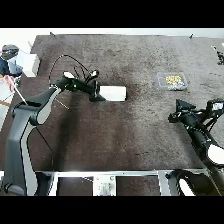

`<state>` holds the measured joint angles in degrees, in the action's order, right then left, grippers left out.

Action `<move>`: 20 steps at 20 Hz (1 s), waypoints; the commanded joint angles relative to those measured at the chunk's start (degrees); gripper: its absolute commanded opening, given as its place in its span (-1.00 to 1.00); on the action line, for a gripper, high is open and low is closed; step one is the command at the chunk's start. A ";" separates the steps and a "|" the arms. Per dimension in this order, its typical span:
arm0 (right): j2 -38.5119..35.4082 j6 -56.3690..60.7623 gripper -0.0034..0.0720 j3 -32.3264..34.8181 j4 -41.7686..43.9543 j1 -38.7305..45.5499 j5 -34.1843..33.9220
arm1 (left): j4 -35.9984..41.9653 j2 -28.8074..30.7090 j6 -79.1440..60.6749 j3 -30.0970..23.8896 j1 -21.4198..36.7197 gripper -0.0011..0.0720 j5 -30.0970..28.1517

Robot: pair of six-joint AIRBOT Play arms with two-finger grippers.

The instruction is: Fold the box and place the chain.

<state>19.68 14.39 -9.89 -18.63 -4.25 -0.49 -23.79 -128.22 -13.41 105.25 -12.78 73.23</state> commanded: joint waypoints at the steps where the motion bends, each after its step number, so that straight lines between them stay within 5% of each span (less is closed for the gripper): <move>1: -0.04 0.02 -0.89 0.04 0.00 0.04 0.00 | 4.22 0.85 4.72 1.95 0.66 -0.94 1.25; 4: -0.04 0.02 -0.89 0.04 0.00 0.02 0.02 | 5.88 5.18 12.46 4.63 2.38 -0.95 -2.64; 7: -0.04 0.02 -0.89 0.02 0.00 0.02 0.02 | 4.83 12.96 19.61 4.61 4.85 -0.96 -13.86; 10: -0.04 0.02 -0.89 0.04 0.00 0.02 0.02 | -3.41 20.09 29.24 4.57 8.02 -0.96 -22.97; 16: -0.04 0.02 -0.89 0.04 0.00 0.02 0.02 | -23.41 29.90 51.52 3.96 18.64 -0.96 -23.58; 20: -0.04 0.02 -0.89 0.02 0.00 0.02 0.02 | -23.96 40.09 53.44 -9.01 26.99 -0.96 -30.80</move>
<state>19.68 14.41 -9.89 -18.65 -4.25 -0.49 -44.29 -94.63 35.29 103.37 8.93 47.75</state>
